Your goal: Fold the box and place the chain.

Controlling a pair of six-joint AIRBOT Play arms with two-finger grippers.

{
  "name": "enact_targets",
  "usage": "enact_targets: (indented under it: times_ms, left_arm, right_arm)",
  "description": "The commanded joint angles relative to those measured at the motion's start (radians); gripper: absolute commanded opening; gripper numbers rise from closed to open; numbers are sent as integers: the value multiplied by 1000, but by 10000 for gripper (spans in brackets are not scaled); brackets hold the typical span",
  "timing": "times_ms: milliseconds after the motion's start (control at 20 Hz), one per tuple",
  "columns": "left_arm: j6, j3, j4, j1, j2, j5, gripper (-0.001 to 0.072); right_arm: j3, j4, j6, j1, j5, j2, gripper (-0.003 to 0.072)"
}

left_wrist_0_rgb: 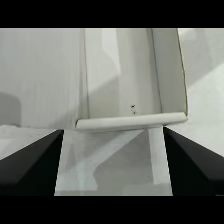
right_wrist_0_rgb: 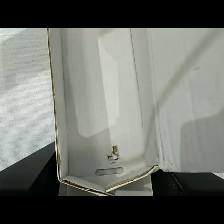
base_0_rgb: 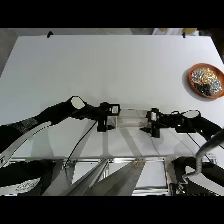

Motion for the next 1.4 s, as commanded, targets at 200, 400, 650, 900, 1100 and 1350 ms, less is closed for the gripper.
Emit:
enact_targets:
  times_ms: [200, 400, 650, 900, 1100, 1350]
  left_arm:
    - [0, 0, -26, -23, -40, -17, 705]
    - [2, 0, -77, -23, -40, -5, 705]
    - [42, 0, -132, -24, -40, 16, 703]
    - [41, 0, -135, -24, -63, 16, 697]
    - [42, 0, -135, -33, -72, 18, 595]
    - [40, 0, -128, -55, -72, 5, 22]
  right_arm:
    - [0, 0, 0, 0, 0, 1, 356]
    - [0, 0, 0, 0, 0, 1, 356]
    - [0, 0, 0, 0, 0, 1, 356]
    - [0, 0, 0, 0, 0, 1, 356]
    - [0, 0, 0, 0, 0, 1, 356]
    - [0, 0, 0, 0, 0, 1, 356]
